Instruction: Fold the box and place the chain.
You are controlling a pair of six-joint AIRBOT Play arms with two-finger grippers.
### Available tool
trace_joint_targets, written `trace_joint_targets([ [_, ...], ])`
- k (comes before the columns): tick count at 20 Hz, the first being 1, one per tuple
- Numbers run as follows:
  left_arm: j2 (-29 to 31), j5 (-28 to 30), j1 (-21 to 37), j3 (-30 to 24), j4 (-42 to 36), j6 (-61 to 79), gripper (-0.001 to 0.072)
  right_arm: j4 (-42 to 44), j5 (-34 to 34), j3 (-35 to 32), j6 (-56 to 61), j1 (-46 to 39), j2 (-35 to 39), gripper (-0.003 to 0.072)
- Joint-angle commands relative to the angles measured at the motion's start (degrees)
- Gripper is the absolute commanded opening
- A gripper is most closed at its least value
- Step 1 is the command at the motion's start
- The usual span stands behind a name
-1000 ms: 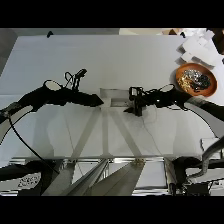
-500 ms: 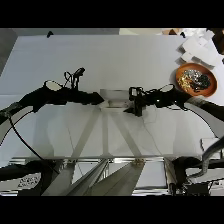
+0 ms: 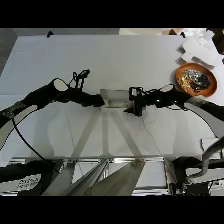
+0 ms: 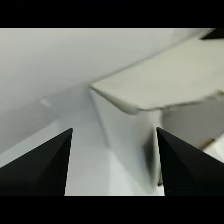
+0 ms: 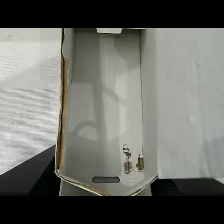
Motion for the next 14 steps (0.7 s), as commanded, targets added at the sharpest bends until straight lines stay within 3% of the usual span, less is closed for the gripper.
trace_joint_targets([
  [1, -0.1, 2.8, -2.5, 2.9, 16.3, -17.2, 0.0558, 0.0, 0.0, 0.0, 0.0, 0.0, 0.0, 0.0371],
  [8, -0.1, 2.6, -7.6, 4.7, 25.4, -26.3, 0.0558, 0.0, 0.0, 0.0, 0.0, 0.0, 0.0, 0.0371],
  [14, -1.2, -3.2, -11.5, 10.3, 38.2, -37.7, 0.0558, 0.0, 0.0, 0.0, 0.0, 0.0, 0.0, 0.0371],
])
